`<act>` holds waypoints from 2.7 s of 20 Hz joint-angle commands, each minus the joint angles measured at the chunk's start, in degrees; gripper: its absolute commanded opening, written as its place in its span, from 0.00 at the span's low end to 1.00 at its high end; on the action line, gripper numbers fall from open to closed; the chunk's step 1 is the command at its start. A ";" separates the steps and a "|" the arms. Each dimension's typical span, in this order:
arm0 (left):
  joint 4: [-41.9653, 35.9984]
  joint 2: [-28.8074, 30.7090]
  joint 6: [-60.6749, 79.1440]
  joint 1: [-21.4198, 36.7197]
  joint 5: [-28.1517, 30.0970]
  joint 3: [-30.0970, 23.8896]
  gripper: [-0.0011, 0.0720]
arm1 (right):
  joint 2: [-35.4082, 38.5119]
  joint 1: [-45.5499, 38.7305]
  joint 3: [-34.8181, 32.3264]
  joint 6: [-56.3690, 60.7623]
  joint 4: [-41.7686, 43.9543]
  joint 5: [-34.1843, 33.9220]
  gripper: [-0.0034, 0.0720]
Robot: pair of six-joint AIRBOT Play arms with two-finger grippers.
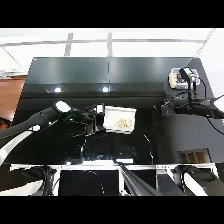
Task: Fold the box and place the chain.
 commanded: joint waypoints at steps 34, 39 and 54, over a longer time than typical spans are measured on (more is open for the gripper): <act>0.22 -1.09 4.68 -3.21 -3.39 1.49 0.62 | -15.34 18.27 5.81 -28.89 1.90 -1.09 0.91; 0.24 -1.09 4.68 -3.21 -3.43 1.49 0.62 | -15.34 18.53 6.27 -35.65 1.51 4.48 0.91; 0.22 -1.09 4.68 -3.21 -3.41 1.49 0.62 | -15.69 22.45 6.12 -35.12 -3.87 1.11 0.59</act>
